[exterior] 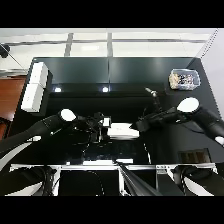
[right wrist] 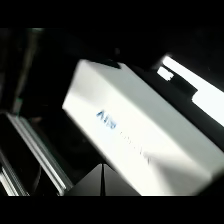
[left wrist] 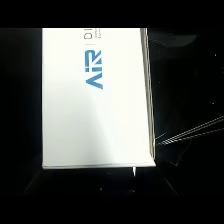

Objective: Fold the box and place the chain.

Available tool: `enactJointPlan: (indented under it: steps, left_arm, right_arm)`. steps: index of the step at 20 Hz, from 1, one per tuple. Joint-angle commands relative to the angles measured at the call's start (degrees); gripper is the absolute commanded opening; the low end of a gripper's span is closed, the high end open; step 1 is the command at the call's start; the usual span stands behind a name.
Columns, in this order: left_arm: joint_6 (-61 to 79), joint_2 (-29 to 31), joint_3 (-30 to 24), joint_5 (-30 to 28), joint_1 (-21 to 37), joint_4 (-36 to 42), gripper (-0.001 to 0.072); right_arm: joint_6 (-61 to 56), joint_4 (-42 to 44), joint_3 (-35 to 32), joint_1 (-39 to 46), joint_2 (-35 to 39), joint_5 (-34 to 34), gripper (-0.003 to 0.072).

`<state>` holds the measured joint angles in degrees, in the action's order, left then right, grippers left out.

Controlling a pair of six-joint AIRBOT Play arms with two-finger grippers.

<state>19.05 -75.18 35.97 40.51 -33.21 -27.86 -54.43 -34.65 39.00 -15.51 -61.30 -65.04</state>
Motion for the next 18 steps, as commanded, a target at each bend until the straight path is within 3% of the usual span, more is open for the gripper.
enactJointPlan:
  steps: [1,4,7,11,14,18]
  left_arm:
    - [-4.28,2.82,0.31,0.09,0.26,-1.11,0.071]
    - [-14.86,11.3,0.31,4.28,1.81,-8.0,0.071]
    - [-16.94,14.91,0.76,4.83,0.57,-3.82,0.0708]
    - [-18.21,3.19,9.22,1.42,-6.71,3.34,0.0707]
    - [-23.12,-7.23,17.97,2.4,-9.53,0.92,0.0707]
    - [-29.83,-11.47,21.51,6.64,-9.44,-5.33,0.0708]
  right_arm:
    - [-0.63,-11.34,5.46,9.31,7.39,-8.5,0.002]
    - [-2.69,-21.18,5.44,20.24,12.22,-10.45,0.002]
    - [-1.79,-21.29,4.98,26.27,12.39,-9.33,0.0019]
    - [-1.66,-19.06,3.74,26.34,12.39,-5.73,0.002]
    - [-1.11,-19.34,3.28,26.34,12.39,-5.4,0.002]
    - [-0.52,-19.56,2.89,26.34,12.39,-5.27,0.0019]
